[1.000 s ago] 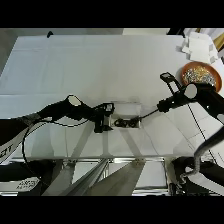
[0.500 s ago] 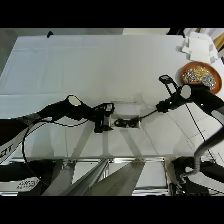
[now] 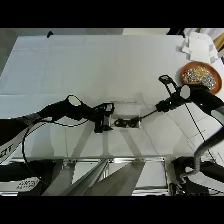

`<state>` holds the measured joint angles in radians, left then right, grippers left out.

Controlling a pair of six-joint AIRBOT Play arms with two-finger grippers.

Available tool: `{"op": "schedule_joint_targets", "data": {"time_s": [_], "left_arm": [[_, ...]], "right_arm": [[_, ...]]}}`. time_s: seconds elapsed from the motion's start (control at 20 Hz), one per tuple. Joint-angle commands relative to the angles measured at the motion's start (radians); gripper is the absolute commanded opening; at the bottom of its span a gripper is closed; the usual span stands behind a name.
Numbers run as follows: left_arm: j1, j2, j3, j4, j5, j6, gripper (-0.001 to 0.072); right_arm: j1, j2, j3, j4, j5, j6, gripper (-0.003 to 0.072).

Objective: Fold the box and place the chain.

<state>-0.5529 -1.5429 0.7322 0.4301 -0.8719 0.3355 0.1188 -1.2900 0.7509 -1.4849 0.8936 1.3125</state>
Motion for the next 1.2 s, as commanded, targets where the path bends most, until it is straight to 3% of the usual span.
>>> {"op": "schedule_joint_targets", "data": {"time_s": [0.0, 0.35, 0.45, 0.65, 1.15], "left_arm": [[0.001, 0.0, 0.0, 0.0, 0.0, 0.0, 0.0315], [0.001, 0.0, 0.0, 0.0, 0.0, 0.0, 0.0315], [0.001, 0.0, 0.0, 0.0, 0.0, 0.0, 0.0315], [0.001, 0.0, 0.0, 0.0, 0.0, 0.0, 0.0315], [0.001, 0.0, 0.0, 0.0, 0.0, 0.0, 0.0315]], "right_arm": [[0.0, -0.001, -0.006, 0.001, -0.016, 0.0, 0.0156], [0.0, -0.03, -0.011, 0.005, -0.02, 0.0, 0.0153], [0.007, -0.038, -0.011, 0.009, -0.021, 0.0, 0.0044], [0.011, -0.03, -0.011, 0.019, -0.002, 0.0, 0.0013], [0.011, 0.248, -0.011, 0.087, 0.104, -0.012, 0.0012]]}}
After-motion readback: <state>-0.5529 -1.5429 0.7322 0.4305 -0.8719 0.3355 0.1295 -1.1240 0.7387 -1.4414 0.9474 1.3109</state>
